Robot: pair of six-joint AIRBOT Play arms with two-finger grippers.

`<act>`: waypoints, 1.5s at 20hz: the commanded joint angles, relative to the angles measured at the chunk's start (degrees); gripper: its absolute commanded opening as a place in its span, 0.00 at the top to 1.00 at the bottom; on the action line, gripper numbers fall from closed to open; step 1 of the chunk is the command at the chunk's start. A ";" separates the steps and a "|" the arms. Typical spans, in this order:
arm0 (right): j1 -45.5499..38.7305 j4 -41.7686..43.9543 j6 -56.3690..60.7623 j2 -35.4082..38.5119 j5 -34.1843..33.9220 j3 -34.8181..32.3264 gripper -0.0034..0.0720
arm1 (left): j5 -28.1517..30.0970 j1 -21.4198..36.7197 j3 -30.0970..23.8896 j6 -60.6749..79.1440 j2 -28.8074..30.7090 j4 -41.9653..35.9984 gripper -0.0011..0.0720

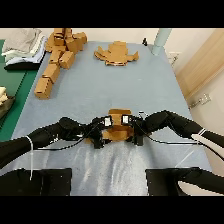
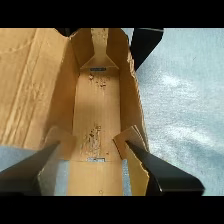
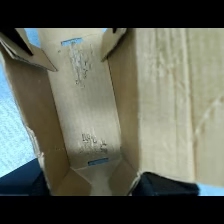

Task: Fold the box.

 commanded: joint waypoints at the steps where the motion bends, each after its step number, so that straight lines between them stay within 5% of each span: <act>1: 0.02 0.02 0.02 -0.02 0.02 0.02 0.18 | 1.73 0.02 0.04 -0.04 -0.02 0.28 0.39; 2: 0.02 0.02 0.02 -0.02 0.02 0.02 0.18 | 2.84 0.02 0.04 -0.07 0.02 0.85 0.65; 7: 0.02 0.02 0.02 -0.02 0.02 0.02 0.18 | 6.54 0.11 0.04 -2.91 2.36 0.92 0.73; 8: 0.02 0.02 0.02 -0.04 0.02 0.02 0.18 | 8.28 0.24 0.02 -6.08 4.26 2.32 0.97; 12: 0.02 0.02 0.02 -0.02 0.02 0.02 0.18 | 7.65 2.80 -1.33 -30.29 15.50 17.70 0.97; 17: 0.02 0.02 0.02 -0.02 0.02 0.02 0.18 | -9.31 12.28 -2.45 -83.36 26.82 57.64 0.97; 19: 0.02 0.02 0.02 -0.02 0.00 0.02 0.18 | -15.41 17.46 -2.45 -106.05 27.32 67.19 0.97; 23: 0.02 0.02 0.02 -0.02 0.02 0.02 0.18 | -18.01 20.70 -2.43 -111.84 20.13 58.03 0.97; 30: 0.02 0.02 0.02 -0.02 0.02 0.02 0.18 | -12.39 15.02 -0.79 -100.19 7.45 37.83 0.97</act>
